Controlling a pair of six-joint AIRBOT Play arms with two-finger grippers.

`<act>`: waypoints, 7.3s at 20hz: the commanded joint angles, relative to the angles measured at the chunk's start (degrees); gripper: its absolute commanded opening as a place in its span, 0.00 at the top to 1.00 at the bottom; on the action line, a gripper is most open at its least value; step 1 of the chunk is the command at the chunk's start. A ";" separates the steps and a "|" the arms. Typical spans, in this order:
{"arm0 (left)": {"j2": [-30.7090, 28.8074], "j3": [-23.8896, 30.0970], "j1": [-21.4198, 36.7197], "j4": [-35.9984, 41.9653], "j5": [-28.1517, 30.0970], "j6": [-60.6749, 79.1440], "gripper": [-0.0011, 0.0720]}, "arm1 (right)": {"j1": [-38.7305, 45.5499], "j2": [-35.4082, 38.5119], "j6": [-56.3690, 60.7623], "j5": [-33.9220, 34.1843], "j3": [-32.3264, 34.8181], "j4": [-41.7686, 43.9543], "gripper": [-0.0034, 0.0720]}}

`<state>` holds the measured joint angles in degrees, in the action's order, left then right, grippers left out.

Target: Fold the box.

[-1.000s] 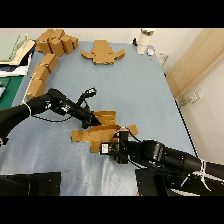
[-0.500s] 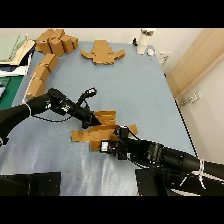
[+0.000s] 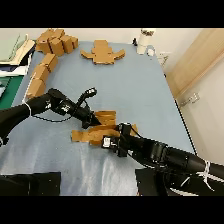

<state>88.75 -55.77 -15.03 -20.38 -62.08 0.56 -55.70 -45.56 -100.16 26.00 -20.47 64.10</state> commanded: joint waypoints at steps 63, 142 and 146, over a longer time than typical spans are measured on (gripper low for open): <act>-0.04 0.00 0.02 -0.02 0.00 0.02 0.97 | 29.59 -20.20 -71.91 17.44 -14.69 59.39 0.02; -10.64 -0.70 2.73 -24.28 -11.72 -45.99 0.14 | 29.57 -21.88 -71.28 19.15 -14.69 59.74 0.27; -10.58 -0.52 -1.31 -20.20 -19.19 -59.12 0.97 | 29.59 -21.88 -71.30 19.10 -14.69 59.56 0.27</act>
<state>78.74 -56.36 -14.06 -42.13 -76.12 -46.19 -26.09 -67.42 -171.43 45.12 -35.14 123.81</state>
